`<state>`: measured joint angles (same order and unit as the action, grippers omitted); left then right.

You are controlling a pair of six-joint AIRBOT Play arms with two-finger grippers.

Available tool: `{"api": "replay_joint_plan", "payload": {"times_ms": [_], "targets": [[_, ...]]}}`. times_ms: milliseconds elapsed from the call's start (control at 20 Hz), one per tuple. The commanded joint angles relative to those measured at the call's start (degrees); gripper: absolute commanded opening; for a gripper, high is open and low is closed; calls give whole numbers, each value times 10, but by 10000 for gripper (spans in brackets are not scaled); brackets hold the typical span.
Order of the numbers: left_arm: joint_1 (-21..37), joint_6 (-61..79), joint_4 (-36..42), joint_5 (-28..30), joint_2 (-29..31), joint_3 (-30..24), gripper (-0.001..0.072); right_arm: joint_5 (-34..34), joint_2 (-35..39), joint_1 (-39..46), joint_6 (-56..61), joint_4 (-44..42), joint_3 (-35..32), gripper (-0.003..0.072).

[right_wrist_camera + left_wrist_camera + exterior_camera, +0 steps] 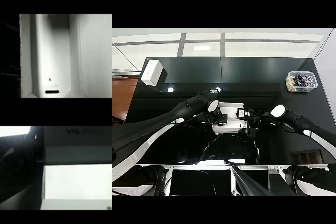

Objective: Fold the box and place the chain.

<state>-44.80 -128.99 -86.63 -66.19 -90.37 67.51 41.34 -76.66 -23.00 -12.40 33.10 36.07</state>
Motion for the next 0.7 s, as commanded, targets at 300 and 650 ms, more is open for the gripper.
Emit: {"api": "replay_joint_plan", "payload": {"times_ms": [300,650], "targets": [[-1,-16,5,1,-4,0,25,0,0,0,1,-1,0,220],[-1,-16,1,0,-4,0,25,12,31,2,126,76,1,619]]}}
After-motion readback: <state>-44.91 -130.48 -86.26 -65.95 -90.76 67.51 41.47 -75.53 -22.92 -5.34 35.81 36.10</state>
